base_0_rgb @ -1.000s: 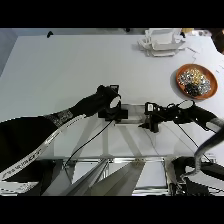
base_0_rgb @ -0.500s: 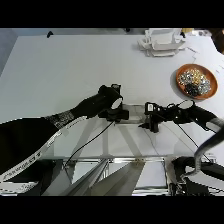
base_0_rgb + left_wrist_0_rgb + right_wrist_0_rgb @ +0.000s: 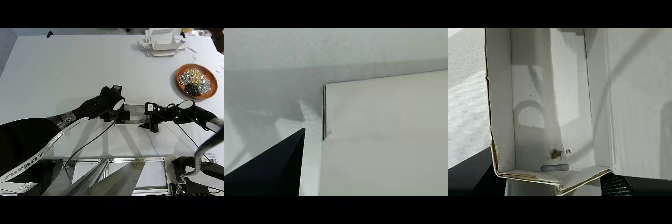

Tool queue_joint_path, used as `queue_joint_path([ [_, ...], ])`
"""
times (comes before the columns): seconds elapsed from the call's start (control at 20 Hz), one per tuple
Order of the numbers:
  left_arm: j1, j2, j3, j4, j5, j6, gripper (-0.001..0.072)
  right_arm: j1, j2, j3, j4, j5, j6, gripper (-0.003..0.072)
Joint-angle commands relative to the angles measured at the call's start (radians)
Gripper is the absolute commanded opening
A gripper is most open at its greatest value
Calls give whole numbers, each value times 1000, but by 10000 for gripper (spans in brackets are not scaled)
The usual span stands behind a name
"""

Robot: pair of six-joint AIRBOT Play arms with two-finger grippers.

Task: Fold the box and place the chain.

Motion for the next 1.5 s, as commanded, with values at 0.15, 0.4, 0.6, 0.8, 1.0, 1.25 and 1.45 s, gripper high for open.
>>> queue_joint_path([
  [0.15, 42, 106, 1, -42, -40, 183, 461, 1, 1, 0, 0, 0, 1, 419],
  [0.4, 117, 269, -4, -72, -183, 782, 697, 1, 1, 0, 0, 0, 1, 419],
  [0.6, 207, 406, -142, -226, -146, 1502, 697, 1, 1, 0, 0, 0, 1, 419],
  [0.8, 275, 434, -338, -431, 31, 2061, 696, 1, 1, 0, 0, 0, 1, 419],
  [1.0, 310, 342, -425, -518, 254, 2235, 697, 1, 1, 0, 0, 0, 1, 419],
  [1.25, 314, 182, -425, -759, 375, 2409, 699, 1, 1, 0, 1, 0, 1, 419],
  [1.45, 322, 156, -433, -760, 369, 2422, 702, 1, 1, 0, 1, 0, 1, 419],
])
